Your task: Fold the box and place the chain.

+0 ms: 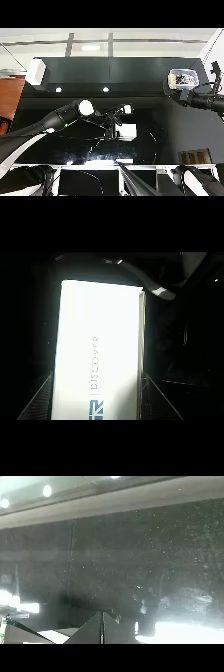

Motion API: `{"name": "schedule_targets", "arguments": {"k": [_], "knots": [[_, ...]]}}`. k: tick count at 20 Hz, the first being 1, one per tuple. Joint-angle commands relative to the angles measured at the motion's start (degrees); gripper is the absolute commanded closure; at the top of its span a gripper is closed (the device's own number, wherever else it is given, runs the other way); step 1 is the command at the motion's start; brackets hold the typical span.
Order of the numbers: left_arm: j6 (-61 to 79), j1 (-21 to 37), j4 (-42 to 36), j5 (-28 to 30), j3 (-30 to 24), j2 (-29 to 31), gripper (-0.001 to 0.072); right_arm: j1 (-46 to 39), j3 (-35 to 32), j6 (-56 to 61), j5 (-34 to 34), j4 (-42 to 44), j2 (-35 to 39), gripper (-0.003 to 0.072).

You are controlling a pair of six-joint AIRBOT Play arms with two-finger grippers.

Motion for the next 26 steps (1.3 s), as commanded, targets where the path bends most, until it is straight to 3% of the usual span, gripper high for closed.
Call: {"name": "schedule_targets", "arguments": {"k": [1, 22, 26], "knots": [[-0.4, 0.0, 0.2, -0.1, 0.0, -0.1, 0.0, -0.3, 0.0, -0.2, 0.0, 0.0, 0.0, 0.0653], [-0.4, -1.0, 1.5, 0.8, 0.0, -3.6, 0.0, -0.3, 0.0, -0.2, -0.2, 0.0, 0.0, 0.0653], [-0.5, -3.5, 5.9, 3.2, 0.0, -4.8, 0.0007, -0.3, 0.0, -0.2, -1.4, 0.0, 0.0, 0.0653]]}}
